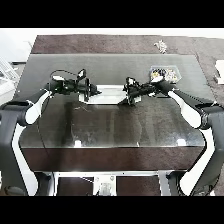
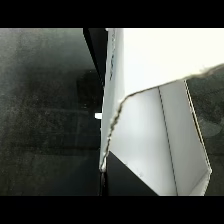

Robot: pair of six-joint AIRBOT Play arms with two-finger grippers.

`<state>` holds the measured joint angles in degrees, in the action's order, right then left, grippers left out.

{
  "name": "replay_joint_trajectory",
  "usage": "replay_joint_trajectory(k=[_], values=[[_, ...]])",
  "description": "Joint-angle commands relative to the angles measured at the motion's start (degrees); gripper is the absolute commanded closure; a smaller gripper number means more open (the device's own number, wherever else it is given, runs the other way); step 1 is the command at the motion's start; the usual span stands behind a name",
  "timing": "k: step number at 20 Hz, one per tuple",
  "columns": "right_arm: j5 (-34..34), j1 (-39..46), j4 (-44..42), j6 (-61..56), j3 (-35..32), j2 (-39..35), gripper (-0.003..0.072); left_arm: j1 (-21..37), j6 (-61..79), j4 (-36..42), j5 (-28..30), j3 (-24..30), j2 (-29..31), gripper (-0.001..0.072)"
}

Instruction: Fold the box and place the chain.

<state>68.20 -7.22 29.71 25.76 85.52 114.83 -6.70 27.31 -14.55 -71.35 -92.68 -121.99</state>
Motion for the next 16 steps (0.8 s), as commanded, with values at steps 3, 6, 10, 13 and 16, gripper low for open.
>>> replay_joint_trajectory(k=[3, 6, 10, 13, 16], values=[[0.0, 0.0, 0.0, 0.0, 0.0, 0.0, 0.0094, 0.0, 0.1, 0.0, 0.0, 0.0, 0.0, 0.0687], [0.0, 0.0, 0.0, 0.0, 0.0, 0.0, 0.0094, 0.0, 0.1, 0.0, 0.0, 0.0, 0.0, 0.0687], [0.0, 0.0, 0.0, 0.0, 0.0, 0.0, 0.0094, 0.0, -0.9, 0.0, -0.5, 0.0, 0.0, 0.0687], [0.0, 0.0, 0.0, 0.0, 0.0, 0.0, 0.0094, 0.0, -1.9, 1.9, -0.7, 0.0, 0.0, 0.0687], [0.0, 0.0, 0.0, 0.0, 0.0, 0.0, 0.0094, 0.0, -2.0, 1.9, -0.6, 0.0, 0.0, 0.0687]])
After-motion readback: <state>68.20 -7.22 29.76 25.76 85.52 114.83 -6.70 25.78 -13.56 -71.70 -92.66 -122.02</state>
